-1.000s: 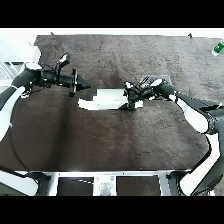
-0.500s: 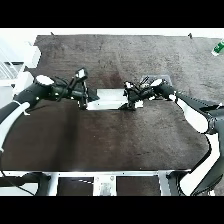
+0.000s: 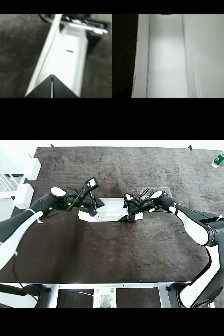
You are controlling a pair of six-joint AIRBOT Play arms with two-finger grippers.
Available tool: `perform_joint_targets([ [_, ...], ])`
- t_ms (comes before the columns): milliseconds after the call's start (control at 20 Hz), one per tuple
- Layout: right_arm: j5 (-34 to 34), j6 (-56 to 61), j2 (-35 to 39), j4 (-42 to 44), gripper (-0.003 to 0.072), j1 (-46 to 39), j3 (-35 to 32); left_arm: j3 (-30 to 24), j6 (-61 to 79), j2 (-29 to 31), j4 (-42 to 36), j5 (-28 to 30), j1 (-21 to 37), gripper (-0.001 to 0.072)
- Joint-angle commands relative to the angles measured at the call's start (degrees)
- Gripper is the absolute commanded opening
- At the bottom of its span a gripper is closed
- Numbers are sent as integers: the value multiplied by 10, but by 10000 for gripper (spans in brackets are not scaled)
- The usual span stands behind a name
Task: Fold the box and place the chain.
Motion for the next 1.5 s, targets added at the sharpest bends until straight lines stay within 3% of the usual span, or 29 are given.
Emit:
perform_joint_targets([
  [0,0,0,0,0,563,0,0,56,-16,-35,2,9,-1,20],
  [500,0,0,0,0,563,0,0,56,-30,-84,15,32,-1,21],
  [750,0,0,0,0,563,0,0,59,-19,-71,14,14,-1,21],
  [1250,0,0,0,0,563,0,0,59,-10,-78,10,104,-2,22],
  [1450,0,0,0,0,563,0,0,57,-11,-96,17,101,-2,22],
])
